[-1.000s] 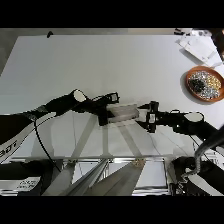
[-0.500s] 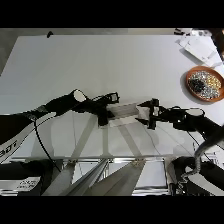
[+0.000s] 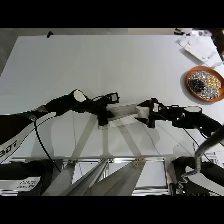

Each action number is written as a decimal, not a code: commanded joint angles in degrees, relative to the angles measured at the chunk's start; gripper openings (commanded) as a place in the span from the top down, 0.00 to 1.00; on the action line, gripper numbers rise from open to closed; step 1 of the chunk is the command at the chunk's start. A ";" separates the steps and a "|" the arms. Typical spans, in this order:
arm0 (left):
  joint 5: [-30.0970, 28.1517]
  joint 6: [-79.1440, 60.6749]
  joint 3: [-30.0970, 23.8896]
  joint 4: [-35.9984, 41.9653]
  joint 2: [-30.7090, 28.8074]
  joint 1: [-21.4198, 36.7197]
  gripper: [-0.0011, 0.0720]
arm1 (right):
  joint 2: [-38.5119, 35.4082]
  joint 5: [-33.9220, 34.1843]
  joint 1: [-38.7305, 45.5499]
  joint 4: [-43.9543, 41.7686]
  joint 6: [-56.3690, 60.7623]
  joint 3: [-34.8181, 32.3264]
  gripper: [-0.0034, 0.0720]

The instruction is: Fold the box and place the chain.

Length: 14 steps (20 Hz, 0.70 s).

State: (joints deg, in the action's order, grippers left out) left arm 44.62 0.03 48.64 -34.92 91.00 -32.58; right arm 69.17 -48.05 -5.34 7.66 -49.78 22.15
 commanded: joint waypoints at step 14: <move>-0.04 0.00 0.00 0.00 -0.02 -0.02 0.97 | 5.01 -5.03 -4.87 7.19 7.85 2.64 0.18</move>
State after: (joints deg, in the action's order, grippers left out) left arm 44.77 -0.03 48.64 -35.18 90.96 -32.56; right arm 74.06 -51.55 -8.08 13.85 -43.59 24.80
